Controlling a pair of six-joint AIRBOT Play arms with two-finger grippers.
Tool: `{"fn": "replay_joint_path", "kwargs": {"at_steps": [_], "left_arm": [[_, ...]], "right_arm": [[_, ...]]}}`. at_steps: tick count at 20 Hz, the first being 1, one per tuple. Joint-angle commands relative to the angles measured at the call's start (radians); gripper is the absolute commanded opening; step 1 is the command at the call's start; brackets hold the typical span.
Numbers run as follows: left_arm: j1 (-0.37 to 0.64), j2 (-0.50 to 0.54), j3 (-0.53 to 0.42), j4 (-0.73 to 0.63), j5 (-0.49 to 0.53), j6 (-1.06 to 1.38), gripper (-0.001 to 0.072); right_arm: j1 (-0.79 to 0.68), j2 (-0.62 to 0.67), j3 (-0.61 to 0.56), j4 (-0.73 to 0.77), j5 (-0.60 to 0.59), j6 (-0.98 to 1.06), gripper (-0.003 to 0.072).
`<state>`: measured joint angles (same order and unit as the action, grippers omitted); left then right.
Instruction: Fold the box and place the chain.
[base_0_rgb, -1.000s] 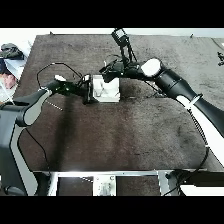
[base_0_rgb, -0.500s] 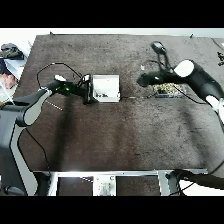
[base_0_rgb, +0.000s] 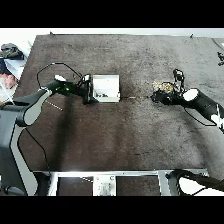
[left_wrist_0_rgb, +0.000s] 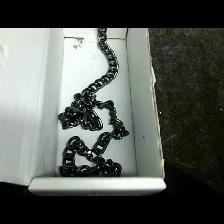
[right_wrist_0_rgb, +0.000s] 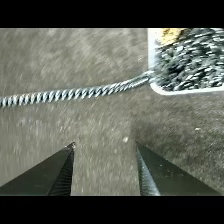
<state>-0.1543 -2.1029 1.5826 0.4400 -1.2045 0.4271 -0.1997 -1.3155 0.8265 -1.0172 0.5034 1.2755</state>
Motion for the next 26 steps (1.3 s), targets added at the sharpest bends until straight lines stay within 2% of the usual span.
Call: {"fn": "replay_joint_path", "kwargs": {"at_steps": [1, 4, 7, 8, 9, 11, 12, 13, 14, 16, 20, 23, 26], "left_arm": [[0.0, 0.001, 0.0, 0.0, 0.0, 0.0, 0.0414], [0.0, 0.001, 0.0, 0.0, 0.0, 0.0, 0.0414], [0.0, 0.001, 0.0, 0.0, 0.0, 0.0, 0.0414], [0.0, 0.001, 0.0, 0.0, 0.0, 0.0, 0.0414], [0.0, 0.001, 0.0, 0.0, 0.0, 0.0, 0.0414], [0.0, 0.001, 0.0, 0.0, 0.0, 0.0, 0.0414], [0.0, 0.001, 0.0, 0.0, 0.0, 0.0, 0.0414], [0.0, 0.001, 0.0, 0.0, 0.0, 0.0, 0.0414], [0.0, 0.001, 0.0, 0.0, 0.0, 0.0, 0.0414], [0.0, 0.001, 0.0, 0.0, 0.0, 0.0, 0.0414], [0.0, 0.001, 0.0, 0.0, 0.0, 0.0, 0.0414], [0.0, 0.001, 0.0, 0.0, 0.0, 0.0, 0.0414], [0.0, 0.001, 0.0, 0.0, 0.0, 0.0, 0.0414]], "right_arm": [[-0.005, -0.013, -0.035, 0.09, -0.141, 0.008, 0.0432], [0.008, -0.082, -0.032, 0.178, -0.197, -0.003, 0.0432], [0.057, -0.161, -0.023, 0.201, -0.277, -0.002, 0.0431], [0.075, -0.177, -0.02, 0.216, -0.312, -0.003, 0.0393], [0.092, -0.195, -0.008, 0.217, -0.336, -0.002, 0.0314], [0.108, -0.226, 0.018, 0.235, -0.363, 0.005, 0.0294], [0.112, -0.23, 0.027, 0.241, -0.381, 0.005, 0.0188], [0.113, -0.228, 0.033, 0.241, -0.391, 0.005, 0.0119], [0.115, -0.219, 0.037, 0.241, -0.388, 0.005, 0.0103], [0.134, -0.175, 0.037, 0.237, -0.377, 0.004, -0.0016], [0.268, -0.003, 0.037, 0.236, -0.365, -0.003, -0.0016], [0.404, 0.11, 0.055, 0.226, -0.402, -0.005, -0.0016], [0.53, 0.141, 0.134, 0.196, -0.476, -0.007, -0.0017]]}}
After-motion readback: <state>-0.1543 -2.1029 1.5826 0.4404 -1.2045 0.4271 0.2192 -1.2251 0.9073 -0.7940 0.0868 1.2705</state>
